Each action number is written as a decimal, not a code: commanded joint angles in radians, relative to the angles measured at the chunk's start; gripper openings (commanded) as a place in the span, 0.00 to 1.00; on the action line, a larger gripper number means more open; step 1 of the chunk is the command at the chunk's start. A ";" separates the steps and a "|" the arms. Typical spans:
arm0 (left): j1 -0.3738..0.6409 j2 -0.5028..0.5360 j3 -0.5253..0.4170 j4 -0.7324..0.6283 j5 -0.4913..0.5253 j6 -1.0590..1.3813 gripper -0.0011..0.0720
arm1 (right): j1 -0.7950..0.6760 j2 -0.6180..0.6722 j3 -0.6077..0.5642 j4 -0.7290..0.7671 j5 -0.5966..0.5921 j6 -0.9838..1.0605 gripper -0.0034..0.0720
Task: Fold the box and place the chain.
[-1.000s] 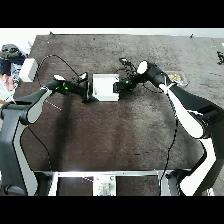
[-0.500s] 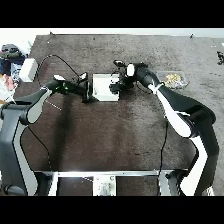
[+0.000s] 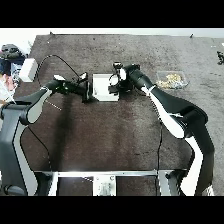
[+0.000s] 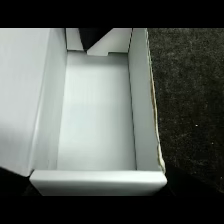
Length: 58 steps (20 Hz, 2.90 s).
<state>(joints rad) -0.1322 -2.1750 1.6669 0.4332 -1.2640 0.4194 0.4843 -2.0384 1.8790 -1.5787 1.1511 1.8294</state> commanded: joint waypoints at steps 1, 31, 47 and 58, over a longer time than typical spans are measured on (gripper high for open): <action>0.000 0.000 0.001 0.000 0.000 0.000 0.57 | 0.007 -0.004 0.002 -0.045 0.006 0.054 0.31; 0.000 0.000 0.001 0.000 0.000 0.000 0.57 | 0.000 0.190 0.003 -0.119 0.016 -0.048 0.54; 0.000 0.000 0.000 0.000 0.000 0.000 0.57 | -0.602 0.143 -0.005 0.065 0.000 -0.399 0.49; 0.000 0.000 0.000 0.000 0.000 0.000 0.57 | -0.602 0.035 -0.005 0.153 -0.029 -0.428 0.37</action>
<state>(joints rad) -0.1322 -2.1750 1.6669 0.4332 -1.2644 0.4191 -0.1158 -1.9926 1.8740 -1.4441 1.1240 1.4048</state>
